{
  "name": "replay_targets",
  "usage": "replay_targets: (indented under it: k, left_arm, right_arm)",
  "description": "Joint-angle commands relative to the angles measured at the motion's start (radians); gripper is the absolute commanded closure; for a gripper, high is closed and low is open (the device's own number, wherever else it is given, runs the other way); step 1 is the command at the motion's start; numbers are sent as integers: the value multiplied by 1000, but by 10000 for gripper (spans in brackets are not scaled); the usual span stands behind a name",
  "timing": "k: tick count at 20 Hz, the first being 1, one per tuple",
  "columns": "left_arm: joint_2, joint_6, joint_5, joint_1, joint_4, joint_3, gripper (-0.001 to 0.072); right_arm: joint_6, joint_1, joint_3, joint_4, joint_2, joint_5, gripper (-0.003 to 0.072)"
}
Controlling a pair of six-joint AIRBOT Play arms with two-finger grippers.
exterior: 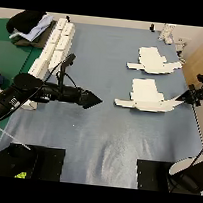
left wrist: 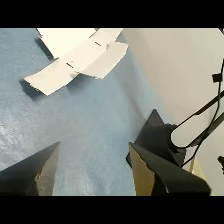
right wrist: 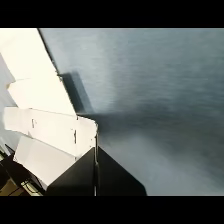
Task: Fold the box.
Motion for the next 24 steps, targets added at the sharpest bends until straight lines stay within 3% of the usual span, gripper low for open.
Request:
replay_targets:
  k: [1,4,5,6,7,10,12,17,24]
  left_arm:
    - [0,-58,16,2,-2,0,59]
    - [-1,-105,35,11,0,0,60]
    - [-1,-114,30,24,4,0,115]
    - [-2,-118,24,47,5,0,300]
    - [-3,-116,16,72,8,0,348]
    - [-3,-117,-26,172,30,0,334]
    - [-7,-124,-81,249,76,0,334]
    - [-87,-136,-174,366,133,-1,333]
    - [-275,-88,-209,368,132,-1,332]
  right_arm:
    - [7,79,-68,54,72,-11,685]
    - [24,168,-286,56,259,130,685]
    - [40,201,-377,55,335,188,685]
    - [60,238,-479,55,417,243,685]
    - [76,282,-581,54,500,299,684]
    - [78,424,-847,53,729,474,684]
    - [85,513,-964,51,869,571,685]
    - [114,627,-1067,40,1072,676,684]
    - [127,773,-1091,31,1196,784,685]
